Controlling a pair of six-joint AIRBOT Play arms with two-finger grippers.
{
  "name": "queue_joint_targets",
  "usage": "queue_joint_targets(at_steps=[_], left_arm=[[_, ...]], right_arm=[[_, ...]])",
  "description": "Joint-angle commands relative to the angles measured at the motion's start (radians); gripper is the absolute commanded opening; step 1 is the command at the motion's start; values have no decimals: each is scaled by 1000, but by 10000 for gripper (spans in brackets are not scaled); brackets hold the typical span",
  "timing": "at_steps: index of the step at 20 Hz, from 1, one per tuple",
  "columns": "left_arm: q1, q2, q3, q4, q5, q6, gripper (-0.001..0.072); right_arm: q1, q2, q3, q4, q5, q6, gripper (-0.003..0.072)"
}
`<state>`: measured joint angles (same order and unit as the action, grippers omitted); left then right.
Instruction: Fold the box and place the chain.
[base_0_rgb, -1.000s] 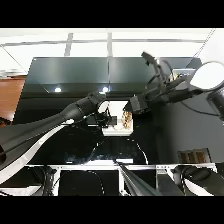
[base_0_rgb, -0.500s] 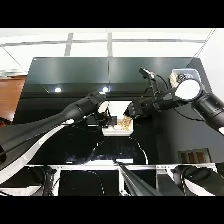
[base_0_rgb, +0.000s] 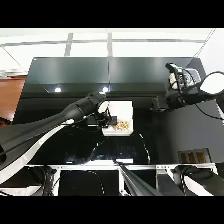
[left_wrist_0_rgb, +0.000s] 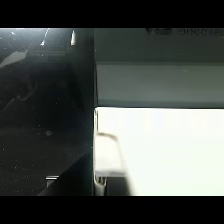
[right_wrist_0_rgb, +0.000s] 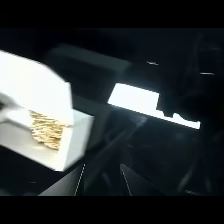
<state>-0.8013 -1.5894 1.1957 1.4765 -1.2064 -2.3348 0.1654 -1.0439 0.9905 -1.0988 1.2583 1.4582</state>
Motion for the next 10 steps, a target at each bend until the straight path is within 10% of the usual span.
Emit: queue_joint_targets(at_steps=[1, 7, 8, 10], left_arm=[[1, -1, 0, 5, -8, 2, 31], [-3, 1, 34, 4, -6, 12, 33], [-4, 2, 44, 5, -3, -13, 84], [-11, 6, 68, 5, 1, -18, 448]], right_arm=[[-47, 15, 1, -66, -1, -6, 273], [-47, 15, 1, -66, -38, -28, 272], [-47, 15, 1, -66, -43, -27, 272], [-47, 15, 1, -66, -50, -28, 273]])
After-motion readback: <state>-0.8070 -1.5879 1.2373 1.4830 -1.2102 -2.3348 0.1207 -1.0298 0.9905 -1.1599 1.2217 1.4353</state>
